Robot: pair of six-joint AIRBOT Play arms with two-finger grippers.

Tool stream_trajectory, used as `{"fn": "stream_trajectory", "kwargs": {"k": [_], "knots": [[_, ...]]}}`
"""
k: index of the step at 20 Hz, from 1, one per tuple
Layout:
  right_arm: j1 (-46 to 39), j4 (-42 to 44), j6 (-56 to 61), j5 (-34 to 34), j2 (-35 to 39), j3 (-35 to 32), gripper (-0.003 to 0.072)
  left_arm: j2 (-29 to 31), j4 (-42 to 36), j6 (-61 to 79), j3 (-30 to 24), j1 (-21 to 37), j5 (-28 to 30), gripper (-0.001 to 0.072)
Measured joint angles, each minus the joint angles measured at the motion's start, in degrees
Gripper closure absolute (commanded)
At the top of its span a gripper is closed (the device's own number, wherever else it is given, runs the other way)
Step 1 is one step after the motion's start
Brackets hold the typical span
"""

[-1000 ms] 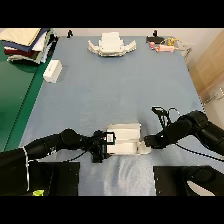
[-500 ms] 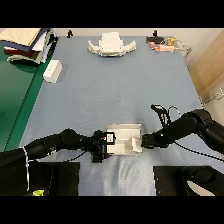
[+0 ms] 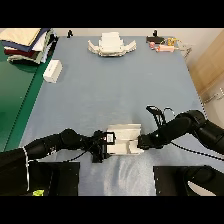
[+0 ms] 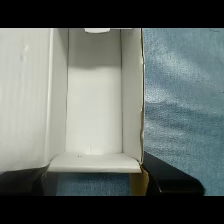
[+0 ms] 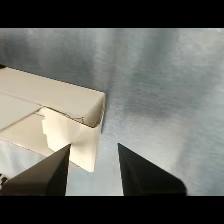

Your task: Fold the box.

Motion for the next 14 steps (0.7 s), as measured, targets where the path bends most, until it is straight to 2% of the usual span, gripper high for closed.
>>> {"fn": "stream_trajectory", "kwargs": {"k": [6,14], "knots": [[5.5,-1.4,2.0,3.3,-5.4,0.7,0.0286,0.0,0.0,0.0,0.0,0.0,0.0,0.0197],[16.0,-16.0,19.8,-0.4,-12.9,9.6,0.0286,0.0,0.0,0.0,0.0,0.0,0.0,0.0197]]}}
